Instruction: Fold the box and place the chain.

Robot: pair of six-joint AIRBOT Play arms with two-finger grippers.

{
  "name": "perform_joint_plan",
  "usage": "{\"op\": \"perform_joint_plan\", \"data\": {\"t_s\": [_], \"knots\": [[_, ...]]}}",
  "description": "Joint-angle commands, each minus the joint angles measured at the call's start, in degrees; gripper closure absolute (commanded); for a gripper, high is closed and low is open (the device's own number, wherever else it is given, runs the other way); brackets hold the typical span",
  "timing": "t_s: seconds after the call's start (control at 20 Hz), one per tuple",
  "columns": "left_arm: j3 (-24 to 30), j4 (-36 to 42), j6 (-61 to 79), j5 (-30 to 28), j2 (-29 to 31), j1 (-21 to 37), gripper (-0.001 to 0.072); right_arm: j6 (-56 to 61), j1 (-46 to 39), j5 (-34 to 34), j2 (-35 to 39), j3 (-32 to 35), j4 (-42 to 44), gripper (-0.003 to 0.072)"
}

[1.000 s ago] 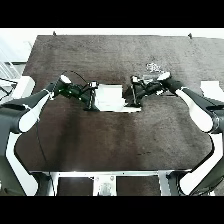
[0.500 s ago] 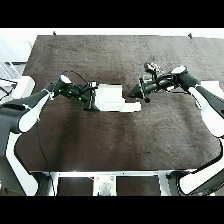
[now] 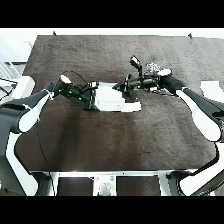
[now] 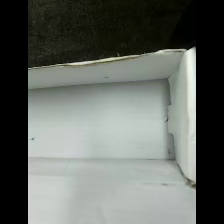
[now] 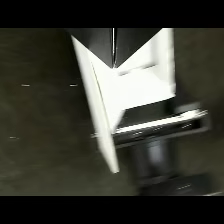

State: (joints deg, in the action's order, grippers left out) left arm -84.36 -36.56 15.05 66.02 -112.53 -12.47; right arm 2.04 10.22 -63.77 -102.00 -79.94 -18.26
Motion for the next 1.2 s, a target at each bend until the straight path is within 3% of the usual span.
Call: {"op": "perform_joint_plan", "data": {"t_s": [0.0, 0.2, 0.45, 1.15], "knots": [[0.0, 0.0, 0.0, 0.0, 0.0, 0.0, 0.0362, 2.6, 0.9, 7.3, 0.0, 0.0, 0.3, 0.067], [0.0, 0.0, 0.0, 0.0, 0.0, 0.0, 0.0362, 6.3, 1.7, 12.9, -1.1, 0.0, -2.2, 0.067], [0.0, 0.1, 0.0, 0.0, 0.0, 0.0, 0.0362, 8.2, 2.1, 14.9, -4.5, 0.0, -2.6, 0.0669], [0.0, 0.1, 0.0, 0.0, 0.0, 0.0, 0.0362, 5.7, 1.6, 15.3, -2.9, -0.8, -6.0, 0.0672]]}}
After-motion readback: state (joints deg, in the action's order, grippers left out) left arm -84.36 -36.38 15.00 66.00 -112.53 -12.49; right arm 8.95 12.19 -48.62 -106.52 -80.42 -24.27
